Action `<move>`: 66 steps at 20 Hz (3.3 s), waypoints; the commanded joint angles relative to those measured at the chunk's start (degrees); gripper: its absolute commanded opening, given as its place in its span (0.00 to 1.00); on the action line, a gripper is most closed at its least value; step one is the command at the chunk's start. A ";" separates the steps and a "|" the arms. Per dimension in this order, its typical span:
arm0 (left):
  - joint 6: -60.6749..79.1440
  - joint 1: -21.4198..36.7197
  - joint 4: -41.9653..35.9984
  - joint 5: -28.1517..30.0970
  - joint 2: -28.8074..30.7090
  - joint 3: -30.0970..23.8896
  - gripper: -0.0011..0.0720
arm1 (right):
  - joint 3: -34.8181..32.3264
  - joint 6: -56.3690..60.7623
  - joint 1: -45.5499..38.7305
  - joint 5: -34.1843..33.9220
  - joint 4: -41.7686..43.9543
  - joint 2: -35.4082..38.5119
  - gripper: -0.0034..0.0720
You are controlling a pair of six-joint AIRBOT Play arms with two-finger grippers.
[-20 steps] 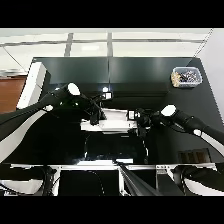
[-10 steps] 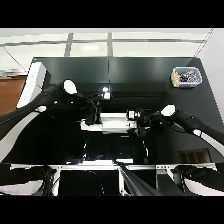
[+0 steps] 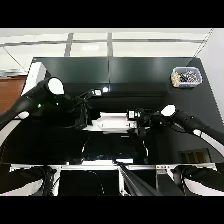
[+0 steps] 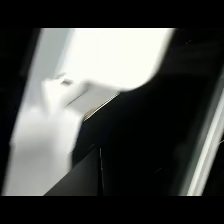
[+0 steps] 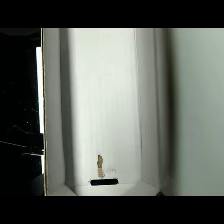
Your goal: Fold the box and place the chain.
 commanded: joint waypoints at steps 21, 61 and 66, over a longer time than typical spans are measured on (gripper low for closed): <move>1.66 -2.91 -15.21 28.70 -6.60 -6.34 0.05 | 0.00 0.07 0.02 -0.04 0.04 -0.02 0.23; 38.03 -0.50 -19.41 27.93 2.19 -17.59 0.32 | 0.00 0.07 0.07 -0.07 0.02 -0.02 0.23; 38.03 -0.63 -20.50 27.36 1.07 -17.59 0.32 | 0.00 0.07 0.07 -0.07 0.02 -0.02 0.23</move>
